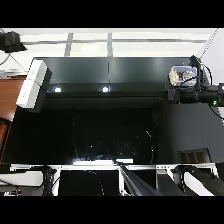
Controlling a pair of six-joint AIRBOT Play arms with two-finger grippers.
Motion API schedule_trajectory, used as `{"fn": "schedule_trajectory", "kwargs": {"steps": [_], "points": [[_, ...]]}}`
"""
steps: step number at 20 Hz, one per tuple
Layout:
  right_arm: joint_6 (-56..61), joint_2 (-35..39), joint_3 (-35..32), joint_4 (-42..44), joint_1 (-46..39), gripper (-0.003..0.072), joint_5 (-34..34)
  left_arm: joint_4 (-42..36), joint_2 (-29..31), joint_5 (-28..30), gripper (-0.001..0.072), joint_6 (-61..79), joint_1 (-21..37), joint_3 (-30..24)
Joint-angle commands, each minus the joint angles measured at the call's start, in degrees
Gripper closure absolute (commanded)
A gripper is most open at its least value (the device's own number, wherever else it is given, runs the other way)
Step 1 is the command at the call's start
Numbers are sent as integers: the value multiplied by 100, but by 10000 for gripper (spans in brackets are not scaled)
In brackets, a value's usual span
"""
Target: Fold the box and place the chain.
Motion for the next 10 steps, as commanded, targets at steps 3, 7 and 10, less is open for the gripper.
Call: {"fn": "schedule_trajectory", "kwargs": {"steps": [3,7,10], "points": [[-96,4,-131,-1021,439,673,-470,-175,2184,1982,689,-358,-1556,-3272],[-92,2,-798,-1436,562,673,-1923,918,3733,3501,689,-1032,-2448,-6179],[-94,2,-929,-1403,566,672,-2103,1390,4155,3427,686,-1515,-2505,-7029]]}}
